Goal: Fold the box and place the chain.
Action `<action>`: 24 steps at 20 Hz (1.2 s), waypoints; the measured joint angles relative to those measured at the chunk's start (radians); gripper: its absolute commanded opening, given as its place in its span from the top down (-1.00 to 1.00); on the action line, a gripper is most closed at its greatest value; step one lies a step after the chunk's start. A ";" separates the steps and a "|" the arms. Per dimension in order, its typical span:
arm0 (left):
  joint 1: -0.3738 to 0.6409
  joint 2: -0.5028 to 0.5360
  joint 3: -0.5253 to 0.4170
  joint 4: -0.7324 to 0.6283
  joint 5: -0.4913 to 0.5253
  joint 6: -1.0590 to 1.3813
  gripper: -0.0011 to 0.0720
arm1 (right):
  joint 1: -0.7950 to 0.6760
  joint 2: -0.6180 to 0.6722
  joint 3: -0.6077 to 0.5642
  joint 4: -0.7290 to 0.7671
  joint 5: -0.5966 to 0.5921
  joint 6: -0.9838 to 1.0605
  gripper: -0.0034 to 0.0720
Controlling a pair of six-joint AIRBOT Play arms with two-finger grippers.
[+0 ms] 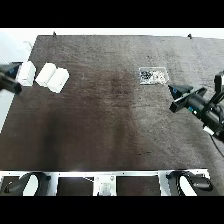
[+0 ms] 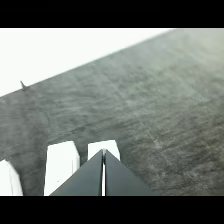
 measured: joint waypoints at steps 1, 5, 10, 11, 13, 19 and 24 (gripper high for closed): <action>0.000 0.054 -0.078 -0.042 0.031 0.046 0.93 | 0.000 0.033 -0.042 0.000 -0.022 0.003 0.89; 0.000 0.244 -0.351 -0.193 0.148 0.158 0.93 | 0.000 0.134 -0.184 0.000 -0.084 0.007 0.89; 0.000 0.354 -0.523 -0.259 0.190 0.197 0.93 | 0.000 0.184 -0.300 0.000 -0.145 0.008 0.88; 0.000 0.362 -0.540 -0.259 0.193 0.201 0.92 | 0.000 0.187 -0.316 0.000 -0.156 0.009 0.88; 0.000 0.373 -0.563 -0.270 0.195 0.201 0.91 | 0.000 0.192 -0.341 0.000 -0.168 0.010 0.88; 0.000 0.382 -0.583 -0.275 0.196 0.117 0.91 | 0.000 0.195 -0.366 0.000 -0.182 0.010 0.88; -0.006 0.383 -0.586 -0.278 0.196 0.096 0.91 | 0.000 0.195 -0.370 0.000 -0.184 0.010 0.88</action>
